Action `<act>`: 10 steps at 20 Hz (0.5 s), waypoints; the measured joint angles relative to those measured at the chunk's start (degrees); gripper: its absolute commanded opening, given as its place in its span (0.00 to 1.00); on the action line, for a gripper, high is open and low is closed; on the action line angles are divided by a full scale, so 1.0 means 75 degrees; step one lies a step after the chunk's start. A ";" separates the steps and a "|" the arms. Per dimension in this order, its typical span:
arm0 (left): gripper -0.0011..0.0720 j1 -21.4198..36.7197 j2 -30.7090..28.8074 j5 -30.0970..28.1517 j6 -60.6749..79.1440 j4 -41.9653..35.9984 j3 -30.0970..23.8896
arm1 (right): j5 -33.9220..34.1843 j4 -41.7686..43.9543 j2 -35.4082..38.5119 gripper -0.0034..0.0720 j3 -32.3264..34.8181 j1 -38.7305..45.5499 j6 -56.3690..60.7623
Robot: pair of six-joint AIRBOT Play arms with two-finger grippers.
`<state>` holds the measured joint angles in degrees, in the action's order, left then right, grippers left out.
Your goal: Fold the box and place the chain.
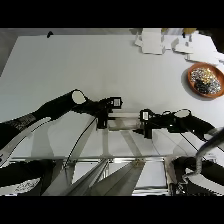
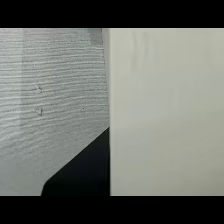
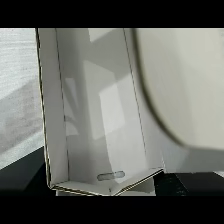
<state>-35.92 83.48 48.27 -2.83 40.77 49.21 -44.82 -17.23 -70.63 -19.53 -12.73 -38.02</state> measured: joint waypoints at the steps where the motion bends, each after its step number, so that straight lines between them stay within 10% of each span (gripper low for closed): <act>1: 0.03 0.0000 0.0000 0.0000 0.0000 0.0000 0.0000 | 0.0000 -0.0003 0.0000 0.63 0.0000 0.0000 0.0000; 8: 0.03 0.0000 0.0000 0.0000 0.0000 0.0000 0.0000 | 0.0000 -0.0009 0.0000 0.63 0.0000 0.0000 0.0000; 10: 0.23 0.0000 0.0000 0.0035 -0.0012 0.0000 0.0000 | 0.0000 -0.0012 0.0000 0.63 0.0000 0.0000 0.0000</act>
